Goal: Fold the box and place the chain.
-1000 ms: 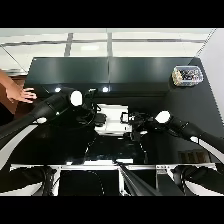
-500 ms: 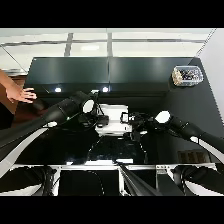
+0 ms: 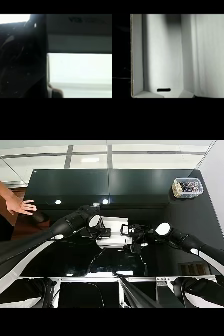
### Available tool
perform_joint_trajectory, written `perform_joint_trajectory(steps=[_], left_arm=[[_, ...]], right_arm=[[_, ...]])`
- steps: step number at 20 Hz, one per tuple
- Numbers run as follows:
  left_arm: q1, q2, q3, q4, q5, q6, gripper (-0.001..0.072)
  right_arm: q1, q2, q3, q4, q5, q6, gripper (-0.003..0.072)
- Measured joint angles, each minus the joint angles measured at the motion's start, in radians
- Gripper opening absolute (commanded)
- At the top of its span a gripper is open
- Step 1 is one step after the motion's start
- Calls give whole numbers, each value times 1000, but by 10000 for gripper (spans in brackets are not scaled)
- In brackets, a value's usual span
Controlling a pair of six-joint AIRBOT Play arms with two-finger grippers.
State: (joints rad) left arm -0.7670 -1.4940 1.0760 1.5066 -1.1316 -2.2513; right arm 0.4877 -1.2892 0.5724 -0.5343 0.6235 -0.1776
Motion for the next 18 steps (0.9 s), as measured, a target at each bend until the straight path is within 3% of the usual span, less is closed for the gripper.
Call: perform_joint_trajectory(steps=[2,3,4,5,6,18], left_arm=[[-2,-1,6,-1,2,-4,31],[-3,-2,10,-1,2,-6,111],[-3,-2,14,-1,8,-12,293],[-3,-2,21,-5,23,-13,386],[-3,-2,26,-9,23,-14,408],[-4,-14,40,30,-36,-29,396]], right_arm=[[0,0,0,1,-2,2,430],[0,0,1,0,-3,2,430],[0,0,1,3,-4,3,430],[0,0,1,2,-4,3,430],[0,0,1,2,-4,2,430],[0,0,1,1,-3,2,430]])
